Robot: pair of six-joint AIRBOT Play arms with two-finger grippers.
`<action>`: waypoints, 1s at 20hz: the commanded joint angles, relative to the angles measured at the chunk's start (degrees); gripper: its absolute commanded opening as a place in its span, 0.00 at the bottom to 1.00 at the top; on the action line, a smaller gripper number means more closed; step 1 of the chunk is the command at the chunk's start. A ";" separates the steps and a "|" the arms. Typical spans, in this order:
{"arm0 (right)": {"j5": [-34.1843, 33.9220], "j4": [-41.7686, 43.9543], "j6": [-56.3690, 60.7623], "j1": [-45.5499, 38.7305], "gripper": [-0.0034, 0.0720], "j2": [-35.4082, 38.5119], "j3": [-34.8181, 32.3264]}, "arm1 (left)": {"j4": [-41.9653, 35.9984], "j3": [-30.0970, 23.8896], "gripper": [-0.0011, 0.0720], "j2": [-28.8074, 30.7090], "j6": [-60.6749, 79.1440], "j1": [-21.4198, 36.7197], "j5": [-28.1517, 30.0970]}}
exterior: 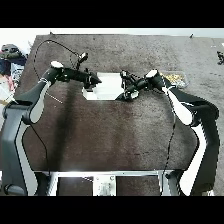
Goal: Fold the box and place the chain.
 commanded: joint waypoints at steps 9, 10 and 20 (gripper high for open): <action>0.02 0.02 0.00 -0.02 0.68 -0.04 -0.02 | 3.06 -1.42 0.03 -1.86 -1.97 -0.13 2.60; 0.02 0.00 0.00 -0.02 0.68 -0.04 -0.02 | 3.72 -1.42 0.03 -2.01 -2.71 -0.13 2.64; 0.02 0.02 0.00 -0.02 0.68 -0.04 -0.02 | 2.36 0.72 0.03 -0.79 -2.54 -0.11 2.12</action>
